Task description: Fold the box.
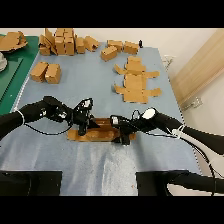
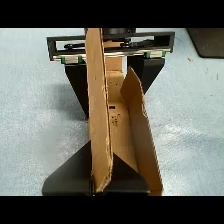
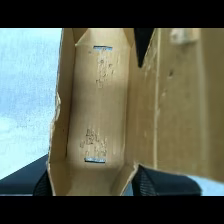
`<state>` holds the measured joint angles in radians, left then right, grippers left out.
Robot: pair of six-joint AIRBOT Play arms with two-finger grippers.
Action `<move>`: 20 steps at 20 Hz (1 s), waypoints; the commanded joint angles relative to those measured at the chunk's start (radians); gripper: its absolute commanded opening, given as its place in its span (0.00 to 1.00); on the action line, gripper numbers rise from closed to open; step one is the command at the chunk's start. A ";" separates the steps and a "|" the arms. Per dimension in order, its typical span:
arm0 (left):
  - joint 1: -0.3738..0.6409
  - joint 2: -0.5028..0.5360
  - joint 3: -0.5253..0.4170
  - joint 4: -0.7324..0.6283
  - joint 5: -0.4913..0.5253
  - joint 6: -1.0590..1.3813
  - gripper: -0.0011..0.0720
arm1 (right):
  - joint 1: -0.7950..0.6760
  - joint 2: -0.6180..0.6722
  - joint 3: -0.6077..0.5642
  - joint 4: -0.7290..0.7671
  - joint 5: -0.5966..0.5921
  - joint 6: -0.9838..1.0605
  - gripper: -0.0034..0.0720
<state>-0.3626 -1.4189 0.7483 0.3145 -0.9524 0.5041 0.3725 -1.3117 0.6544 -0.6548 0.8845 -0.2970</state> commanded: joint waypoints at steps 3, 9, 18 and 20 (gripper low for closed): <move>0.001 0.000 0.001 0.000 0.000 0.000 0.03 | 0.003 0.000 0.001 0.023 -0.003 0.000 0.80; 0.001 0.000 0.001 0.000 0.000 0.000 0.03 | 0.003 -0.006 0.000 0.003 -0.003 0.001 0.74; 0.001 0.000 0.001 0.000 0.000 0.000 0.03 | 0.003 -0.010 0.001 0.015 -0.007 0.001 0.74; 0.001 0.000 0.001 0.000 0.000 0.000 0.03 | 0.003 -0.010 0.001 0.015 -0.007 0.001 0.74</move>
<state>-0.3626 -1.4189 0.7483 0.3141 -0.9527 0.5041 0.3748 -1.3212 0.6548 -0.6418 0.8799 -0.2970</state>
